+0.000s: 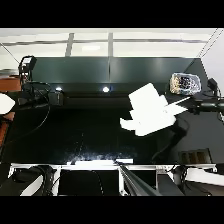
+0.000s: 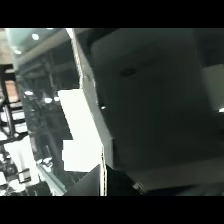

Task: Fold the box and place the chain.

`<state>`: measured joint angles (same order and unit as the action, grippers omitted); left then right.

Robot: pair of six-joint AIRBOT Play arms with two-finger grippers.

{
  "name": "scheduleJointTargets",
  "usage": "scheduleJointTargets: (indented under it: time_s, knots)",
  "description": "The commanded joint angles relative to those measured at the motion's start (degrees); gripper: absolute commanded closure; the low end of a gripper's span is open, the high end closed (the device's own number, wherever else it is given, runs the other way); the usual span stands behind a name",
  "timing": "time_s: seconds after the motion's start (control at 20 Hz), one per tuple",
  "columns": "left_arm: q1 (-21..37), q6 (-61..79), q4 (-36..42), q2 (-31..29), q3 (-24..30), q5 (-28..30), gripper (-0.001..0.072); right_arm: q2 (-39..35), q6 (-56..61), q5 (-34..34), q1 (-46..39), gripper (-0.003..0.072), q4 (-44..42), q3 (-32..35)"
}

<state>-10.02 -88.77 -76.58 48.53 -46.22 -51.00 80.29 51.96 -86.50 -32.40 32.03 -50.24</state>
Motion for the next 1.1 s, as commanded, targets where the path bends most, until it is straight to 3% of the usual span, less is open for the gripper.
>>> scheduleJointTargets:
  time_s: [0.0,0.25,0.4,0.55,0.7,0.85,0.95,1.05]
  knots:
    - [-0.02,0.02,1.88,0.50,1.46,0.22,0.0001,-12.15,10.14,14.53,13.38,0.0665,-5.03,7.67]
    - [0.02,0.04,3.56,3.19,2.97,-0.44,0.0001,-27.74,22.12,38.38,41.51,0.0664,-1.11,12.09]
    - [0.02,1.79,7.69,4.90,2.97,-0.46,0.0001,-31.69,35.74,49.22,55.39,0.0664,17.03,12.13]
    - [0.02,4.33,12.90,6.97,2.97,-0.46,0.0001,-32.76,37.86,53.37,66.93,0.0664,30.16,13.49]
    - [0.02,5.07,14.40,7.54,2.99,-0.52,0.0001,-32.76,37.79,59.12,72.39,0.0664,33.24,17.59]
    - [0.07,7.56,16.74,7.54,3.17,-2.23,0.0001,-32.76,37.79,70.12,74.88,0.0664,33.09,24.11]
    - [0.09,10.12,20.33,7.54,4.22,-3.69,0.0001,-32.76,37.88,79.47,75.38,0.0664,28.98,28.37]
    - [0.42,12.61,23.82,7.54,6.56,-3.58,0.0001,-32.76,37.86,82.88,75.41,0.0664,26.40,30.58]
